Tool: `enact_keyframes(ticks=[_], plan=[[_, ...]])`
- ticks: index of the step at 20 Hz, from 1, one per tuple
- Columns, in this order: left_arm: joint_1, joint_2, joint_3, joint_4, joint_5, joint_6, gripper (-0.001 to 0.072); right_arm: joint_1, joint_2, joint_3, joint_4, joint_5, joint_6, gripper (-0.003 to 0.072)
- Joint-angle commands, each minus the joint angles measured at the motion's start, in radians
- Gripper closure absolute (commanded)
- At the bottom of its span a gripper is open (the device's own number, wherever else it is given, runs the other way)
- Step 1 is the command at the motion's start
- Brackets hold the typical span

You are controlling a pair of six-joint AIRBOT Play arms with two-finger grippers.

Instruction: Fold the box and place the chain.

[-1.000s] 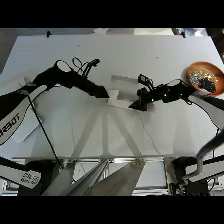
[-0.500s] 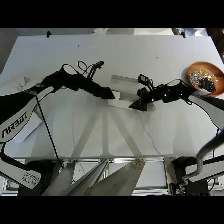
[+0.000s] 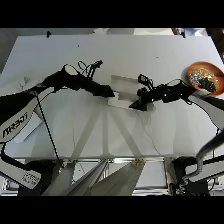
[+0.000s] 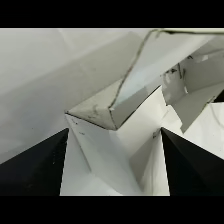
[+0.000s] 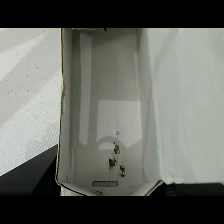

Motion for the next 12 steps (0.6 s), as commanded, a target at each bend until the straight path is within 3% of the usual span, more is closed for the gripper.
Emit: enact_keyframes(ticks=[1,9,10,12], plan=[[-0.003,-0.001,0.000,0.055,0.042,-0.050,0.0079,-0.001,0.001,0.000,0.000,0.001,0.001,0.0287],[-0.039,0.003,0.000,0.118,0.109,-0.153,0.0109,-0.001,0.001,0.000,0.000,0.001,0.001,0.0287],[-0.044,0.007,0.000,0.150,0.108,-0.164,0.0151,-0.001,0.001,0.000,0.000,0.001,0.001,0.0287],[-0.060,0.019,0.000,0.262,0.109,-0.237,0.0150,-0.001,0.001,0.000,0.000,0.001,0.001,0.0287]])
